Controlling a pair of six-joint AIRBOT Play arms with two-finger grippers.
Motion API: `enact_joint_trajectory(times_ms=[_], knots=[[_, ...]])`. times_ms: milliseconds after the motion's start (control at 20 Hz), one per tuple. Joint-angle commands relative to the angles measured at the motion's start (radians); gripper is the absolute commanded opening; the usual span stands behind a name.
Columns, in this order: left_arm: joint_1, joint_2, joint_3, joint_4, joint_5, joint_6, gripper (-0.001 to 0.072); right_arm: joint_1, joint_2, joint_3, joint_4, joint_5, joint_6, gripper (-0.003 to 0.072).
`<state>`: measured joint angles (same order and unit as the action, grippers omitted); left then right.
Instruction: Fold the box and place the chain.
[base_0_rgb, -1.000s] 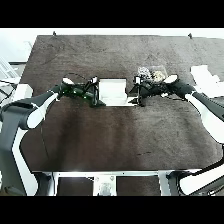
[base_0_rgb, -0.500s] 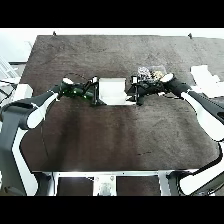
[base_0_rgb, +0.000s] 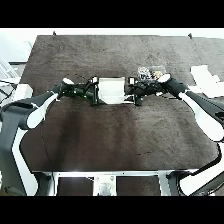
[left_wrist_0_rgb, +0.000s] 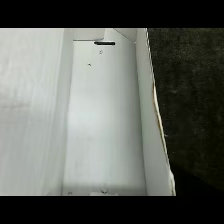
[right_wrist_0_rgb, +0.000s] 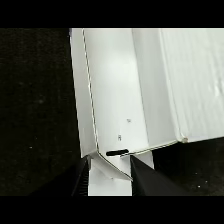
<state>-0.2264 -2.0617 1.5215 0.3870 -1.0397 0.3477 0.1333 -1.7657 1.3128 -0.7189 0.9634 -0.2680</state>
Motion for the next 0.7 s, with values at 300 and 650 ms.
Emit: enact_joint_trajectory(times_ms=[300,650], knots=[[0.0,-0.001,0.0,0.005,0.002,0.001,0.0354,-0.013,-0.001,0.002,-0.083,-0.047,0.012,0.0456],[0.0,-0.001,0.0,0.005,0.0,-0.001,0.0354,-0.012,-0.008,0.047,-0.068,-0.046,0.013,0.0336]])
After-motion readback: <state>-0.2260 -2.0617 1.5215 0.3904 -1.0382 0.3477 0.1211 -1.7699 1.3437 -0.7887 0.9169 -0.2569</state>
